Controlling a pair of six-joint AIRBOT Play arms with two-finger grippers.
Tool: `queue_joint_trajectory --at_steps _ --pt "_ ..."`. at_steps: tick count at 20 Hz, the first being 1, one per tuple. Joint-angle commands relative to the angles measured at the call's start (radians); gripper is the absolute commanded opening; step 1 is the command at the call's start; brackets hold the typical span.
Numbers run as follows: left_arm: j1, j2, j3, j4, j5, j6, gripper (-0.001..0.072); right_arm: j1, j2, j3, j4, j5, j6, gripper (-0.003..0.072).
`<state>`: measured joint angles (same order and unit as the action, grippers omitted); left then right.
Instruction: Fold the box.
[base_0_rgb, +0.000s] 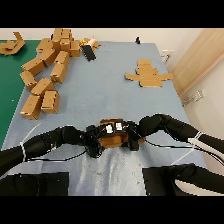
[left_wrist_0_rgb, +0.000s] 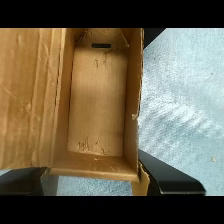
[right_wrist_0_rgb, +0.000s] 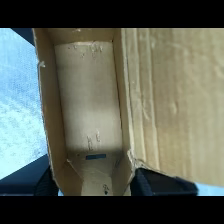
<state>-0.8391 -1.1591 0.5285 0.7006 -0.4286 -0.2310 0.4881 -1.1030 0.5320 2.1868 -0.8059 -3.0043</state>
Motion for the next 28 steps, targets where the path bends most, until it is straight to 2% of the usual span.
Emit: queue_joint_trajectory --at_steps 1,12,18,19,20,28 --pt "-0.001 -0.003 0.0 0.002 0.003 -0.001 0.0521 0.0 0.0 0.0 0.0 0.0 0.0 0.0511" --pt "-0.001 -0.003 0.0 0.002 0.003 -0.001 0.0521 0.0 0.0 0.0 0.001 -0.005 0.0 0.0511" --pt "-0.001 -0.003 0.0 0.002 0.003 -0.001 0.0521 0.0 0.0 0.0 0.001 -0.073 0.0 0.0511" --pt "-0.001 -0.003 0.0 0.002 0.003 -0.001 0.0521 -0.001 0.0 0.0 0.0 -0.094 0.0 0.0538" --pt "-0.001 -0.003 0.0 0.002 0.003 -0.001 0.0521 -0.003 0.0 0.0 -0.006 -0.111 0.002 0.0626" --pt "-0.001 -0.003 0.0 0.002 0.003 -0.001 0.0521 -0.009 0.001 0.0 -0.018 -0.154 0.056 0.0629"
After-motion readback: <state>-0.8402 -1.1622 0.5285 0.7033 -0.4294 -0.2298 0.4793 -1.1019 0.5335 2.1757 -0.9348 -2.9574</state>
